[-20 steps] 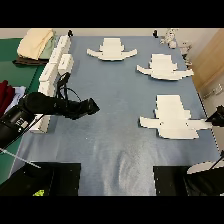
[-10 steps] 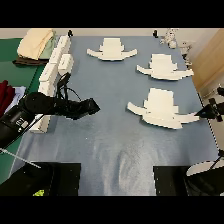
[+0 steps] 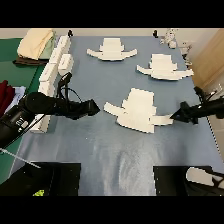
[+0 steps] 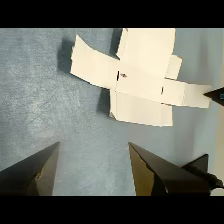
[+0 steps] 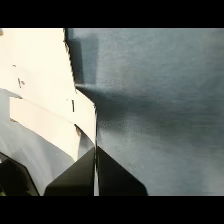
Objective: Fold the box.
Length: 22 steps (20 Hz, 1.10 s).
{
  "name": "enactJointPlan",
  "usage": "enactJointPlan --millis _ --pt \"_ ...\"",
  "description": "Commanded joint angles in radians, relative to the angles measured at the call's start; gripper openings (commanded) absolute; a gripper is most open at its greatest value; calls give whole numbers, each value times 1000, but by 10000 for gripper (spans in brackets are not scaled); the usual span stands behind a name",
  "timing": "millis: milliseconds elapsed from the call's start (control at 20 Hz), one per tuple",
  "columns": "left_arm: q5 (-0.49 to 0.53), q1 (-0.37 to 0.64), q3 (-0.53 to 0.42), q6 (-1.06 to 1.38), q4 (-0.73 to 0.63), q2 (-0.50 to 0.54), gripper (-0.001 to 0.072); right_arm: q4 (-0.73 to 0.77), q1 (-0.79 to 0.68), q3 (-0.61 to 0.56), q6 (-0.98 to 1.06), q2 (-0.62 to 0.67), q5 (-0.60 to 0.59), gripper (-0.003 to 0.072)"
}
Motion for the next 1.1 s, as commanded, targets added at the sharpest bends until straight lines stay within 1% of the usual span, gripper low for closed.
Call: enactJointPlan --millis 0,50,150,250,350,400,500,550,650,700,750,800,900,950,1050 --pt "-10 1 0 37 6 0 646 9 88 -167 72 123 -194 207" --pt "-12 1 0 37 8 0 646 8 99 -180 87 120 -203 274" --pt "-15 1 0 36 17 0 646 23 106 -192 92 119 -218 274" --pt "-14 1 0 36 21 0 646 76 107 -192 85 119 -229 270" --pt "-14 1 0 36 21 0 646 111 118 -192 62 119 -233 252" --pt "-12 1 0 36 21 0 647 116 132 -192 50 119 -238 143" --pt "-5 0 0 31 16 0 648 117 168 -192 45 114 -254 118" --pt "-5 0 0 27 0 0 647 117 190 -192 31 109 -256 6" --pt "-3 1 0 28 -13 0 646 116 234 -193 2 103 -253 0" --pt "-7 10 0 28 2 -2 608 115 259 -196 -14 104 -239 -1" --pt "-26 34 5 39 3 -7 440 106 288 -204 -30 108 -207 -2" --pt "-53 64 14 64 2 -16 405 82 320 -218 -36 124 -179 -2" --pt "-114 140 42 109 -3 -38 417 33 389 -282 -32 208 -166 -3" --pt "-147 180 58 129 -4 -55 433 27 425 -329 -32 276 -180 -3" --pt "-203 243 77 182 -7 -98 432 29 494 -410 -32 427 -235 -3"
